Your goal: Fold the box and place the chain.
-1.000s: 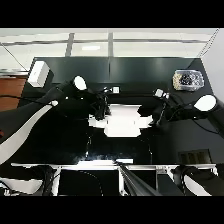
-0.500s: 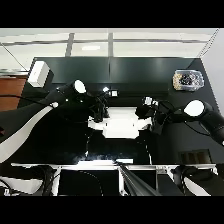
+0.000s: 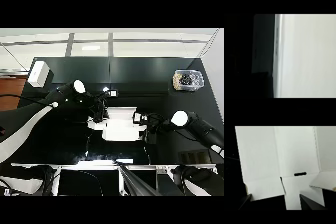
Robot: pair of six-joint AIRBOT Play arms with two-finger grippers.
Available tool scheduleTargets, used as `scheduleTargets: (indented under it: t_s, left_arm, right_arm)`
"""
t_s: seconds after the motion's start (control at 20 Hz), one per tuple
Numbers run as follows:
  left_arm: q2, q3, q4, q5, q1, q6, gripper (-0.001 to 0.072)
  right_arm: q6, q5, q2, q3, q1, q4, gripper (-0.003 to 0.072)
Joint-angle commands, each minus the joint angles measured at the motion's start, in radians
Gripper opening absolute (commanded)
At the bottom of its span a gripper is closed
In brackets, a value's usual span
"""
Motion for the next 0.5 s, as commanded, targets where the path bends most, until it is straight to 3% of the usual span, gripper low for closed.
scheduleTargets:
  t_s: [0.0, 0.45]
  left_arm:
    - [-0.001, 0.0, 0.0, -0.007, 0.001, 0.0, 0.0026]
    - [-0.001, 0.0, 0.001, -0.021, 0.001, -0.001, 0.0026]
  right_arm:
    - [-0.035, -0.057, -0.003, -0.014, 0.037, -0.001, 0.0712]
    - [-0.039, 0.012, -0.002, -0.014, 0.034, -0.121, 0.0712]
